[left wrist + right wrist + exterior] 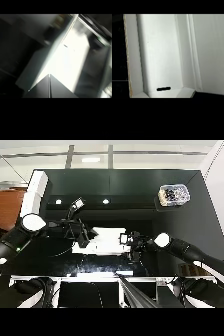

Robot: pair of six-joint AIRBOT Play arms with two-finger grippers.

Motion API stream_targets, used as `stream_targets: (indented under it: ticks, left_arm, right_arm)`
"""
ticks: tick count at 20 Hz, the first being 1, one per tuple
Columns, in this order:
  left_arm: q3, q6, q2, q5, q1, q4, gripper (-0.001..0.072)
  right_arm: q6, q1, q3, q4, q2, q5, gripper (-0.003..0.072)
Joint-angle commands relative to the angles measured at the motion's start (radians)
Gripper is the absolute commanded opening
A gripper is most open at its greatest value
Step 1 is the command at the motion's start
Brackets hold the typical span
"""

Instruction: Fold the box and place the chain.

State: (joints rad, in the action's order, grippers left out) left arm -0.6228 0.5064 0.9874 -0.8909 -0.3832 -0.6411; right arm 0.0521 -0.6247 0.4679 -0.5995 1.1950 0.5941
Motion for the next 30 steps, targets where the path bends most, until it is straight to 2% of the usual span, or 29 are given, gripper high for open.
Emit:
stream_targets:
  ticks: [1, 9, 13, 15, 18, 22, 24, 25, 26, 28, 30]
  left_arm:
    - [0.001, -0.004, 0.045, 0.204, -0.061, 0.011, 0.0027]
    - [0.001, -0.004, 0.206, 0.206, -0.061, -0.005, 0.0027]
    - [-0.001, -0.005, 0.229, 0.204, -0.06, -0.013, 0.0027]
    - [-0.016, -0.005, 0.217, 0.194, -0.058, -0.076, 0.0027]
    - [-0.051, -0.004, 0.167, 0.101, -0.031, -0.175, 0.0027]
    - [-0.077, -0.004, 0.056, -0.103, 0.092, -0.245, 0.0047]
    - [-0.077, -0.003, 0.019, -0.179, 0.17, -0.256, 0.0393]
    - [-0.076, -0.003, 0.015, -0.219, 0.204, -0.269, 0.06]
    - [-0.076, -0.005, 0.018, -0.246, 0.225, -0.293, 0.072]
    - [-0.051, -0.027, 0.022, -0.253, 0.239, -0.333, 0.072]
    - [0.004, -0.212, 0.022, -0.272, 0.228, -0.333, 0.072]
  right_arm:
    - [0.0, -0.001, 0.001, 0.0, -0.001, 0.0, 0.0406]
    - [0.0, -0.001, 0.001, 0.0, -0.001, 0.0, 0.0406]
    - [0.0, -0.001, 0.001, 0.001, -0.001, -0.001, 0.0406]
    - [-0.001, -0.001, 0.001, 0.001, -0.001, -0.003, 0.0406]
    - [-0.001, -0.001, 0.001, 0.002, -0.001, -0.003, 0.0406]
    - [-0.001, -0.001, 0.0, 0.002, -0.001, -0.003, 0.0406]
    - [-0.001, -0.001, 0.001, 0.002, -0.001, -0.003, 0.0406]
    - [-0.001, -0.001, 0.001, 0.002, -0.001, -0.003, 0.0406]
    - [-0.001, -0.001, 0.001, 0.002, -0.001, -0.003, 0.0406]
    - [-0.001, -0.001, 0.001, 0.002, -0.001, -0.003, 0.0406]
    - [-0.001, -0.001, 0.001, 0.002, -0.001, -0.003, 0.0406]
